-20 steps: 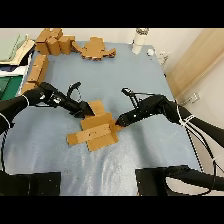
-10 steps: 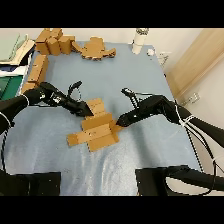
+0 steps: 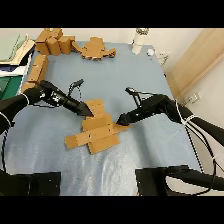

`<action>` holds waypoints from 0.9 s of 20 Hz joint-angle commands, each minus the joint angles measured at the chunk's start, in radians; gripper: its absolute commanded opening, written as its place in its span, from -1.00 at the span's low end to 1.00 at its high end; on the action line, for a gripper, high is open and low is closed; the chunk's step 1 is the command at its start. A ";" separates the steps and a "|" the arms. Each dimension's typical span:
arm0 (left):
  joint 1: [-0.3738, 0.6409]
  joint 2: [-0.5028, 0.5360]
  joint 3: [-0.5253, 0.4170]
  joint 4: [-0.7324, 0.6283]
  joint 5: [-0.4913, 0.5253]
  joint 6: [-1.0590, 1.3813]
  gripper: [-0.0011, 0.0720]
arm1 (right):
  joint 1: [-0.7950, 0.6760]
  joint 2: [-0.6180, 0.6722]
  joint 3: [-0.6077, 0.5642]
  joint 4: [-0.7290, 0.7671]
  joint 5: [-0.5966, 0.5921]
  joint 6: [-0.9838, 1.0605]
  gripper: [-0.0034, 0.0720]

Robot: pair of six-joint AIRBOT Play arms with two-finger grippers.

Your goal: Fold the box.

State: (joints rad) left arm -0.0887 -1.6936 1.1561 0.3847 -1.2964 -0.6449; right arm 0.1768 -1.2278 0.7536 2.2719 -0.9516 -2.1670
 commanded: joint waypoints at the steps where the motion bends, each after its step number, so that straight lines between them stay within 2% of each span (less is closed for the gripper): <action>1: -0.008 0.002 0.036 -0.011 -0.024 0.093 -0.94 | -0.092 0.001 0.032 -0.038 -0.057 0.131 0.28; 5: -0.064 0.042 0.043 -0.020 0.005 0.261 -0.94 | -0.170 0.001 0.085 -0.038 -0.157 0.217 0.22; 6: -0.081 0.052 0.043 -0.021 0.007 0.295 -0.94 | -0.176 0.001 0.094 -0.038 -0.156 0.245 -0.08; 7: -0.097 0.057 0.043 -0.022 0.006 0.317 -0.94 | -0.175 0.001 0.102 -0.035 -0.153 0.259 -0.60; 8: -0.115 0.061 0.043 -0.021 0.008 0.348 -0.94 | -0.175 0.001 0.108 -0.016 -0.150 0.259 -0.90; 11: -0.159 0.064 0.034 -0.030 0.054 0.446 -0.95 | -0.169 0.019 0.108 0.033 -0.069 0.268 -0.90; 14: -0.187 0.103 -0.031 -0.065 0.177 0.567 -0.95 | -0.158 0.076 0.108 0.032 0.024 0.276 -0.90; 18: -0.205 0.167 -0.142 -0.104 0.232 0.713 -0.95 | -0.138 0.123 0.104 0.010 0.034 0.301 -0.90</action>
State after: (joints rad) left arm -0.2768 -1.5623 1.0763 0.3061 -1.1202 -0.0525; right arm 0.0238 -1.1362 0.8589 2.2955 -0.9504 -1.8874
